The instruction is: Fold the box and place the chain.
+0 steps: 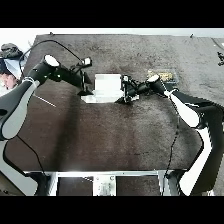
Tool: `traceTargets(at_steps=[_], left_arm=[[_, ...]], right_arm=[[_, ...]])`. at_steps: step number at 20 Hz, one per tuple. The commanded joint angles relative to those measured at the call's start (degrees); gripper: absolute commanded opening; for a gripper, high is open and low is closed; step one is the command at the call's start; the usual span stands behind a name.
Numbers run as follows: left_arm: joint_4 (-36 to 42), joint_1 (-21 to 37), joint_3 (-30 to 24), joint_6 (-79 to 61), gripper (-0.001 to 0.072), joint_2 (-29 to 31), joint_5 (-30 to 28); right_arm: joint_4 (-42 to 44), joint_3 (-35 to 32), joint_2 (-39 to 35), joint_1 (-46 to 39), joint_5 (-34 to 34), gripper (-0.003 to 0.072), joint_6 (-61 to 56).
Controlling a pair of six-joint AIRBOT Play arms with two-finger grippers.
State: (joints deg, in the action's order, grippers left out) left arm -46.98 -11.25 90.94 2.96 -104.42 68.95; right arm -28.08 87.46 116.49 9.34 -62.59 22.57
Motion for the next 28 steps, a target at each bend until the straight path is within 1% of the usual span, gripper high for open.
traceTargets(at_steps=[1, 5, 7, 21, 22, 23, 28], left_arm=[[-9.6, -2.6, -3.21, -1.9, 0.0709, -0.09, -4.07], [-11.26, -5.05, -6.82, -2.56, 0.0708, -0.42, -10.29], [-11.15, -5.38, -7.74, -2.56, 0.0708, -0.42, -11.96], [-10.34, -5.38, -7.74, -2.47, 0.0703, -0.42, -13.0], [-10.01, -5.38, -7.74, -2.62, 0.0558, -0.42, -13.0], [-9.99, -5.38, -7.74, -2.67, 0.0464, -0.42, -13.03], [-9.2, -5.38, -7.74, -3.06, 0.0464, -0.42, -14.84]], right_arm=[[0.02, 0.02, 0.04, 0.0, 0.02, 0.044, -0.04], [0.02, 0.02, 0.04, 0.0, 0.0, 0.044, -0.04], [0.02, 0.02, 0.04, -0.02, 0.02, 0.044, -0.04], [0.02, 0.02, 0.04, -0.02, 0.0, 0.044, -0.04], [0.02, 0.02, 0.04, 0.0, 0.0, 0.044, -0.04], [0.02, 0.02, 0.04, 0.0, 0.0, 0.044, -0.04], [0.02, 0.02, 0.04, -0.02, 0.0, 0.044, -0.04]])
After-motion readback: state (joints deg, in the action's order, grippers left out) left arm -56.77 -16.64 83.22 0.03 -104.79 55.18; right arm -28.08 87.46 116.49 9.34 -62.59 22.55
